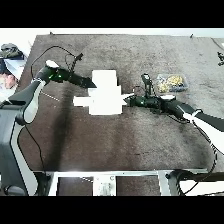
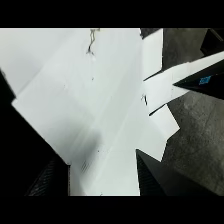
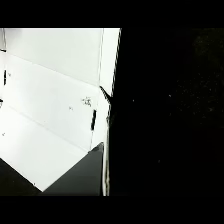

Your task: Fold the box and place the chain.

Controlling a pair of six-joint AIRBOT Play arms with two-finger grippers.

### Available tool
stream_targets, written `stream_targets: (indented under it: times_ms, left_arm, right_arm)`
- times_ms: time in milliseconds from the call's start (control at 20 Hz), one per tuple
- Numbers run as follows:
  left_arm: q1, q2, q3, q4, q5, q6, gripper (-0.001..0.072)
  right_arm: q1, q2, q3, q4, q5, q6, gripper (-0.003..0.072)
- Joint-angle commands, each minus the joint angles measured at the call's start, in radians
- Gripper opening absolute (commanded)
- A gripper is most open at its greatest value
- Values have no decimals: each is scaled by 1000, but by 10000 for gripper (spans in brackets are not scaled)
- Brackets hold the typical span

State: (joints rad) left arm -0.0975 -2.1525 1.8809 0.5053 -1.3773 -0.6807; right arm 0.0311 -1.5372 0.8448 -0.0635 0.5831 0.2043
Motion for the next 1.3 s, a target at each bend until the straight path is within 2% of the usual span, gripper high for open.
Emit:
stream_targets:
  times_ms: [0, 100, 200, 500, 700, 750, 850, 900, 1000, 1100, 1150, 1200, 1250]
  left_arm:
    - [1, -25, 2, -19, -34, 2, 521]
    - [0, -25, 2, -19, -56, 11, 520]
    - [0, -26, 2, -19, -56, 34, 412]
    - [-17, -39, 2, -34, -58, 46, 411]
    - [-17, -40, 2, -31, -101, 54, 402]
    - [-17, -40, 2, -21, -101, 55, 304]
    - [-17, -40, 2, -2, -101, 61, 286]
    - [-17, -40, 2, -3, -101, 65, 178]
    - [-17, -40, 2, -3, -111, 90, 41]
    - [-17, -40, 2, -3, -121, 135, 14]
    - [-17, -39, 3, -3, -127, 168, 14]
    - [-17, -39, 2, -4, -131, 201, 14]
    - [-17, -39, 3, -4, -137, 241, 13]
  right_arm:
    - [1, 0, 1, 0, 3, -3, -8]
    - [1, 0, 1, 0, 3, -3, -7]
    - [1, 0, 1, 0, 4, -3, -7]
    - [1, 0, 1, 0, 4, -3, -7]
    - [1, 0, 1, 0, 3, -3, -7]
    - [1, 0, 1, 0, 3, -3, -7]
    - [1, 0, 1, 0, 3, -3, -7]
    - [1, 0, 1, 0, 3, -3, -7]
    - [1, 0, 1, 0, 2, -3, -7]
    - [0, 2, 1, 0, -5, -3, 7]
    - [-3, 5, 1, 0, -5, -3, 208]
    - [-12, 15, 1, -4, -3, -3, 364]
    - [-28, 30, 1, -27, -3, -3, 328]
